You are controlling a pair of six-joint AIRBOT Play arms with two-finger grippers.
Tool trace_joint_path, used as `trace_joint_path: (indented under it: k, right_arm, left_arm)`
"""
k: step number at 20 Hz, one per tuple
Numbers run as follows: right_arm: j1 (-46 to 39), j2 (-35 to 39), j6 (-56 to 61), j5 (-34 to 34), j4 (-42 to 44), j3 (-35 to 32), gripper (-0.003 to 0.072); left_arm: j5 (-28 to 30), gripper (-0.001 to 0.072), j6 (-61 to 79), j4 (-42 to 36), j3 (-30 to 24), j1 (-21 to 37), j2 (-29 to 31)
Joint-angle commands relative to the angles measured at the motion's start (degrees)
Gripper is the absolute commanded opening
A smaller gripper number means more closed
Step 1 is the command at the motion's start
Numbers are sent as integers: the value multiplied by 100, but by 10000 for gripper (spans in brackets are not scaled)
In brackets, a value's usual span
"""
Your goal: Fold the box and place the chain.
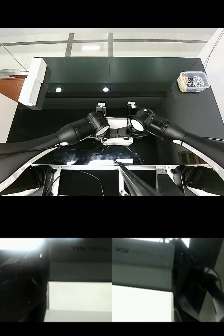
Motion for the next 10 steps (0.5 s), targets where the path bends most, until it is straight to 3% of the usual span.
trace_joint_path:
  k: [1,10]
  right_arm:
    - [0,151,-72,103,-72,96,386]
    - [-11,1287,-293,586,-149,129,386]
  left_arm:
    - [2,30,0,2,-2,0,-2]
    - [0,30,2,2,-2,0,-2]
